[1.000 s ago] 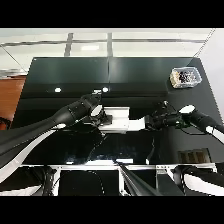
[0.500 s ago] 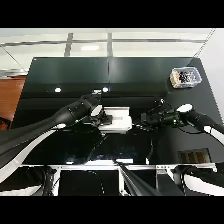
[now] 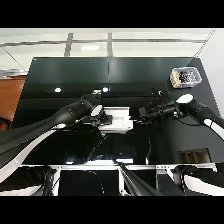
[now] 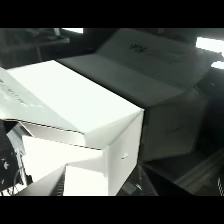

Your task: Fold the box and place the chain.

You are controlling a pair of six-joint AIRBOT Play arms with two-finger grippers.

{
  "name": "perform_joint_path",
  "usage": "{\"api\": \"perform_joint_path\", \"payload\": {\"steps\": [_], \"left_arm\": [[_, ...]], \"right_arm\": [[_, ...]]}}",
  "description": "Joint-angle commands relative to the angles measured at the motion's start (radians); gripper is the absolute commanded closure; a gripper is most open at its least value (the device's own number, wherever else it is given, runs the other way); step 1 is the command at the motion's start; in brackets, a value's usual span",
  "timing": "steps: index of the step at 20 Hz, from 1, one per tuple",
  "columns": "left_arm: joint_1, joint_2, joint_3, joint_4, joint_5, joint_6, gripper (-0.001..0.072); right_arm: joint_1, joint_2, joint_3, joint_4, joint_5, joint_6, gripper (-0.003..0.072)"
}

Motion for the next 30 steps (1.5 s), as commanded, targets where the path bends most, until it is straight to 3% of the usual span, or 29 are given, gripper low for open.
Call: {"api": "perform_joint_path", "payload": {"steps": [1, 7, 20, 22, 25, 30], "left_arm": [[0.0, 0.0, 0.001, 0.0, 0.0, 0.0, 0.0679], [0.0, 0.0, 0.001, 0.0, 0.0, 0.0, 0.0679], [0.0, 0.0, 0.001, 0.0, 0.0, 0.0, 0.0679], [0.0, 0.0, 0.001, 0.0, 0.0, 0.0, 0.0679], [0.0, 0.0, 0.001, 0.0, 0.0, 0.0, 0.0679], [0.0, 0.0, 0.001, 0.0, 0.0, 0.0, 0.0679]], "right_arm": [[0.025, 0.004, 0.052, -0.084, 0.022, 0.096, 0.022], [0.152, 0.004, 0.13, -0.322, 0.006, 0.28, 0.0219], [0.306, 0.004, 0.211, -0.43, -0.049, 0.523, 0.0222], [0.319, 0.004, 0.211, -0.443, -0.05, 0.535, 0.0334], [0.344, 0.004, 0.211, -0.472, -0.077, 0.573, 0.0334], [0.423, 0.004, 0.211, -0.654, -0.157, 0.749, 0.0334]]}}
